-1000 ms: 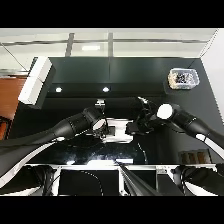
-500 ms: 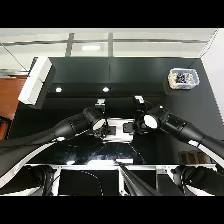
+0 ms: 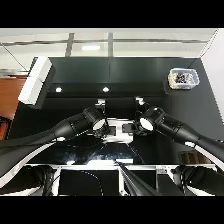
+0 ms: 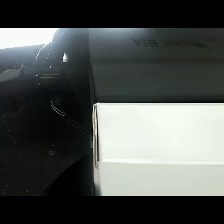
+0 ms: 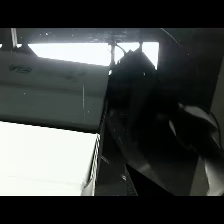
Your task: Fold the box and place the chain.
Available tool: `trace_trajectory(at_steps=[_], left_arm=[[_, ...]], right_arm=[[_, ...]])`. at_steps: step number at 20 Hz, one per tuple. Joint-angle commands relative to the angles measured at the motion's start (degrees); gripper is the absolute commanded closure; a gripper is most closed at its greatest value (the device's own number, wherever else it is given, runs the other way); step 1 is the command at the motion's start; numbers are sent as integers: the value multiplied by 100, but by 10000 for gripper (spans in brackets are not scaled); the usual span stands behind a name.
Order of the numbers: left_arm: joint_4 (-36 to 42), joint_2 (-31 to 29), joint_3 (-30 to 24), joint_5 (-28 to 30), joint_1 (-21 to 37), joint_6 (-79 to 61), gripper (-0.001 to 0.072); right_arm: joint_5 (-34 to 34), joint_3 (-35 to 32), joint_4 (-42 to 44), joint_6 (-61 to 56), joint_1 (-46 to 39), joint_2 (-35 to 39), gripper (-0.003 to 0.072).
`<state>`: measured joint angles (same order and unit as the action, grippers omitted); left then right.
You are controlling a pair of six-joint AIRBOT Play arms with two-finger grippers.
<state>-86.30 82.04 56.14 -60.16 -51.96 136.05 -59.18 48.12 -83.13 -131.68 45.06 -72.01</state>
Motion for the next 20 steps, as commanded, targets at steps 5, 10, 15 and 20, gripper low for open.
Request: trace_trajectory(at_steps=[5,10,15,20], left_arm=[[-4,4,-2,9,4,2,680],[-4,4,-2,9,4,2,680],[-4,4,-2,9,4,2,680],[-2,4,-2,7,4,2,680]], right_arm=[[-105,310,83,-94,162,-374,371],[-101,330,59,-96,162,-485,372],[-166,330,96,-96,162,-608,372],[-114,330,144,-96,162,-638,467]])
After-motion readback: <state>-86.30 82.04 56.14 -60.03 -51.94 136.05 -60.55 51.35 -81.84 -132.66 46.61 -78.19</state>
